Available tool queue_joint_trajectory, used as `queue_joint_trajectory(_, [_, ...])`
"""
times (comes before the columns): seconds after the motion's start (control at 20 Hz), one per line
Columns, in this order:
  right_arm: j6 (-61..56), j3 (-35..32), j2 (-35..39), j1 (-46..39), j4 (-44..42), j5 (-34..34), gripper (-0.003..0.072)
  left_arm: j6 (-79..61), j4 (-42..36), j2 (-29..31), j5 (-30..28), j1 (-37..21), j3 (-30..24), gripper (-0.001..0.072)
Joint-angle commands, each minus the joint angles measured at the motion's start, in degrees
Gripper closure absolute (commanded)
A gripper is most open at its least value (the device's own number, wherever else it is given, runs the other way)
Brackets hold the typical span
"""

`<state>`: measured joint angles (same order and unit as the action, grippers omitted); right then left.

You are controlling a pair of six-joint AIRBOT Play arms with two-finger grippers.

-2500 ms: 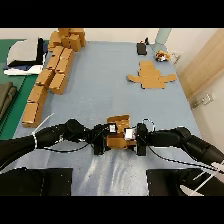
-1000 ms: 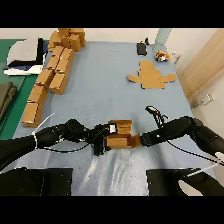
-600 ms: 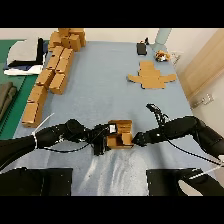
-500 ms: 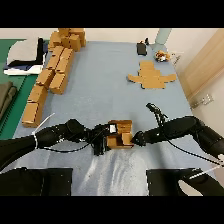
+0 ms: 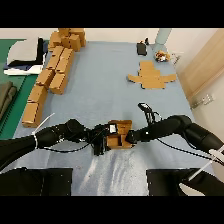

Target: Fold the box.

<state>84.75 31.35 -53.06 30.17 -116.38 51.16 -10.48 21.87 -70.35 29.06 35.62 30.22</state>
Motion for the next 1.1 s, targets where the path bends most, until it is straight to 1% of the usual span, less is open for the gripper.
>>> queue_joint_trajectory(0.0, [-25.05, 4.17, -2.03, 9.97, 18.93, -1.07, 0.0169, -0.02, 0.02, 0.00, 0.00, 0.00, 0.04, 0.0167])
queue_joint_trajectory(0.1, [-32.52, 6.45, -5.31, 14.08, 23.10, 1.49, 0.0171, -0.02, 0.02, 0.00, -0.02, 0.00, 0.04, 0.0167])
queue_joint_trajectory(0.15, [-35.63, 7.74, -7.78, 15.93, 25.14, 2.69, 0.0194, -0.02, 0.02, 0.00, -0.02, 0.00, 0.04, 0.0167])
queue_joint_trajectory(0.2, [-38.38, 9.03, -10.14, 17.77, 27.63, 3.21, 0.0245, -0.02, 0.02, 0.00, -0.02, 0.00, 0.04, 0.0167])
queue_joint_trajectory(0.3, [-44.46, 11.78, -14.14, 20.46, 32.79, 5.25, 0.0246, -0.02, 0.02, 0.00, -0.02, 0.00, 0.04, 0.0167])
queue_joint_trajectory(0.4, [-47.47, 14.16, -17.79, 21.70, 34.75, 8.63, 0.0255, -0.02, 0.02, 0.00, -0.02, 0.00, 0.04, 0.0167])
queue_joint_trajectory(0.55, [-50.40, 15.85, -21.51, 23.10, 34.75, 11.19, 0.0353, -0.02, 0.02, 0.00, 0.00, 0.00, 0.04, 0.0167])
queue_joint_trajectory(0.6, [-51.82, 15.98, -21.88, 23.47, 35.89, 11.69, 0.0373, -0.02, 0.02, 0.00, -0.02, 0.00, 0.04, 0.0167])
queue_joint_trajectory(0.65, [-52.41, 16.04, -21.90, 23.54, 36.44, 12.41, 0.0504, -0.02, 0.02, 0.00, 0.00, 0.00, 0.04, 0.0167])
queue_joint_trajectory(0.7, [-52.39, 16.20, -21.86, 23.50, 36.50, 13.33, 0.0569, -0.02, 0.02, 0.00, 0.00, 0.00, 0.04, 0.0167])
queue_joint_trajectory(0.75, [-52.37, 16.33, -21.86, 23.50, 37.00, 14.21, 0.0666, -0.02, 0.02, 0.00, -0.02, 0.00, 0.04, 0.0166])
queue_joint_trajectory(0.8, [-52.37, 16.31, -21.86, 23.52, 37.05, 14.27, 0.0682, -0.02, 0.02, 0.00, 0.00, 0.00, 0.04, 0.0167])
queue_joint_trajectory(0.9, [-52.35, 16.31, -21.86, 23.52, 36.87, 14.19, 0.0681, -0.02, 0.02, 0.00, -0.02, 0.00, 0.04, 0.0167])
queue_joint_trajectory(0.95, [-52.24, 16.31, -21.86, 23.52, 36.87, 14.21, 0.0668, -0.02, 0.02, 0.00, -0.02, 0.00, 0.04, 0.0166])
queue_joint_trajectory(1.0, [-52.24, 16.33, -21.84, 23.52, 36.83, 14.23, 0.0510, -0.02, 0.02, 0.00, -0.02, 0.00, 0.04, 0.0167])
queue_joint_trajectory(1.05, [-52.19, 16.33, -21.79, 23.52, 36.52, 14.27, 0.0374, -0.02, 0.02, 0.00, -0.02, 0.00, 0.04, 0.0166])
